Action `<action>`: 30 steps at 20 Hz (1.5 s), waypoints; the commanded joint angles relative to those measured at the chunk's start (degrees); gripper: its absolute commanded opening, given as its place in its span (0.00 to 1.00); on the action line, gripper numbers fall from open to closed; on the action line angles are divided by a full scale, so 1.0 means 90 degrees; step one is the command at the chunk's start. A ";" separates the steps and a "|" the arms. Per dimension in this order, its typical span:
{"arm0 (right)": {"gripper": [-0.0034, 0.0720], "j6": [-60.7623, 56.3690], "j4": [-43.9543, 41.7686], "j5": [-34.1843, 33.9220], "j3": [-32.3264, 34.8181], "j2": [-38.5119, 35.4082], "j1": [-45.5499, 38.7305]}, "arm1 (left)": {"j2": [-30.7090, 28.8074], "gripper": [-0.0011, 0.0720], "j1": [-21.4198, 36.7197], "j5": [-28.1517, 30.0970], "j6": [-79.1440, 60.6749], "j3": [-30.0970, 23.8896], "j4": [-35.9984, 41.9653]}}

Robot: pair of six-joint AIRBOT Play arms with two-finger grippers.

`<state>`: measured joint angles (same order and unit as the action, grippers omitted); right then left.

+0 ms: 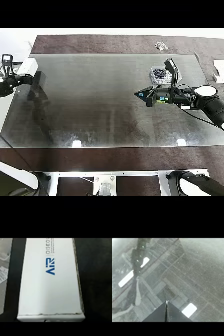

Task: Fold the box and place the chain.

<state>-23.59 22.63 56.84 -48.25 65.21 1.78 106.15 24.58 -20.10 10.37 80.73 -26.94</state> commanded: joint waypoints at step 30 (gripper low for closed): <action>0.06 -0.0170 -0.0087 -0.1265 0.0051 -0.1489 -0.0005 | -0.2487 0.03 0.0136 -0.4031 0.0325 -0.0136 0.0134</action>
